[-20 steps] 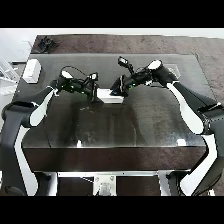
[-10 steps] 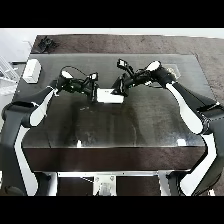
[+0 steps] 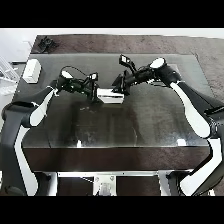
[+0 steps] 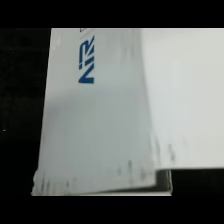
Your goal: Fold the box and place the chain.
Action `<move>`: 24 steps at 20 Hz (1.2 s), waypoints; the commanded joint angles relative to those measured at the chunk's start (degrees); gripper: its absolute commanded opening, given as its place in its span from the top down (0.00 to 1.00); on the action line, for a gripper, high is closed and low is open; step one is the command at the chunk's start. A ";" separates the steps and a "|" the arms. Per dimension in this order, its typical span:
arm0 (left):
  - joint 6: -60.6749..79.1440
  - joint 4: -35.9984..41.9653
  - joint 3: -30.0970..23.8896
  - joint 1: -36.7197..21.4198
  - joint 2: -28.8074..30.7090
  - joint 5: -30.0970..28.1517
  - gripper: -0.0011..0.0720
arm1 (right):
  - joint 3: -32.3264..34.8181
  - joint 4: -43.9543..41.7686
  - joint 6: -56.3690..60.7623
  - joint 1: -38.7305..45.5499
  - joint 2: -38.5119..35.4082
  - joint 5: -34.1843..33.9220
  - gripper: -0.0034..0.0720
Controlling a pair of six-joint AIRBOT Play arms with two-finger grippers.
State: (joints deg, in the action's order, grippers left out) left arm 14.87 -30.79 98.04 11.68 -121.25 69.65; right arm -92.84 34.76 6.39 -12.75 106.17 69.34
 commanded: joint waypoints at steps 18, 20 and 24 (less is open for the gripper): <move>0.00 0.00 0.00 -0.04 0.02 -0.02 0.40 | 14.36 -8.41 -12.81 -1.81 -4.35 -12.33 0.20; 0.00 0.00 0.00 -0.04 0.02 -0.02 0.40 | 14.84 -8.39 -15.02 -2.32 -4.35 -13.92 0.20; 0.00 0.00 0.00 -0.04 0.02 -0.02 0.40 | 14.82 -8.39 -16.11 -2.43 -4.37 -16.31 0.20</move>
